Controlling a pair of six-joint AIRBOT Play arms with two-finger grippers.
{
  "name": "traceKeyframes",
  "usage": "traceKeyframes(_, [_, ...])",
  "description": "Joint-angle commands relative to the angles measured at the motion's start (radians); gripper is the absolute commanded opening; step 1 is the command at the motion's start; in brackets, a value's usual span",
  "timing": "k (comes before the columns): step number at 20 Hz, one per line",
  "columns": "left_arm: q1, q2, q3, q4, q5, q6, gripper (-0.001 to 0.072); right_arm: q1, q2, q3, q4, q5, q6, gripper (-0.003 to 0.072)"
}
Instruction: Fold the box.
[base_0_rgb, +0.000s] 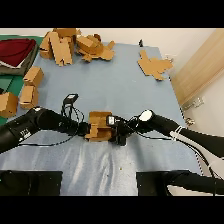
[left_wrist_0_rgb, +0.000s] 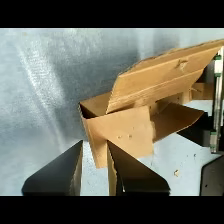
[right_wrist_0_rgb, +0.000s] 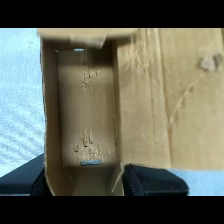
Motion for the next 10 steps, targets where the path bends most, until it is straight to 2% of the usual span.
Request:
traceKeyframes(1, [-0.044, -0.019, 0.002, -0.003, 0.014, -0.004, 0.0341, 0.001, 0.0, 0.0, 0.0, 0.0, 0.0, 0.0468])
traceKeyframes(2, [-0.073, -0.024, 0.003, -0.003, 0.052, -0.033, 0.0458, 0.001, 0.0, 0.0, 0.0, 0.0, 0.0, 0.0468])
traceKeyframes(3, [-0.092, -0.032, 0.005, 0.0, 0.068, -0.066, 0.0458, 0.001, 0.0, 0.0, 0.0, 0.0, 0.0, 0.0469])
traceKeyframes(7, [-0.134, -0.092, 0.03, 0.07, -0.011, -0.202, 0.0465, 0.001, 0.0, 0.0, 0.0, 0.0, 0.0, 0.0468])
traceKeyframes(10, [-0.171, -0.127, 0.074, 0.201, -0.048, -0.389, 0.0465, 0.001, 0.0, 0.0, 0.0, 0.0, 0.0, 0.0468])
